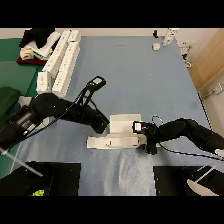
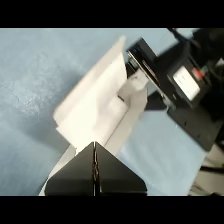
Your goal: Fold the box.
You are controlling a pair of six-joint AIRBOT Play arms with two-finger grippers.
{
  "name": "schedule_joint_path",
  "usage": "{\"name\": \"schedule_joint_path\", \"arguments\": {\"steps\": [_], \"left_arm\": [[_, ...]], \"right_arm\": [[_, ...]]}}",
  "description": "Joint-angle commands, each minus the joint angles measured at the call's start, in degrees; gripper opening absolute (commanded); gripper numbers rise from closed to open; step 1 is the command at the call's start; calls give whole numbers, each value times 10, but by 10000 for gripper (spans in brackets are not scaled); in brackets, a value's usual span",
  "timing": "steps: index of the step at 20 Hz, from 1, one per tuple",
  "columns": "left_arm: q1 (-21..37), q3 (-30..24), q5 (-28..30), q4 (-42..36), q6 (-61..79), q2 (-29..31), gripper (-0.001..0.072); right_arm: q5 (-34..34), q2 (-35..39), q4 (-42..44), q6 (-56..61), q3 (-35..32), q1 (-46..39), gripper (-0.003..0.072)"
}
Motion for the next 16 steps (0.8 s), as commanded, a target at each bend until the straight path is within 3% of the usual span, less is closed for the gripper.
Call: {"name": "schedule_joint_path", "arguments": {"steps": [1,6,7,8,9,13,16], "left_arm": [[-42,-31,-14,85,37,84,12],[-40,-54,-33,96,143,108,15],[-27,-66,-32,95,176,108,134],[-12,-81,-29,94,212,108,574],[5,-99,-20,91,235,108,693],[45,-159,-12,19,368,83,693],[45,-179,-5,-51,497,29,692]], "right_arm": [[0,0,0,0,0,0,523],[0,0,0,0,0,0,524],[0,0,0,0,0,0,523],[0,0,0,0,0,0,523],[0,0,0,0,0,0,523],[0,0,0,0,0,0,523],[0,0,0,0,0,0,523]]}}
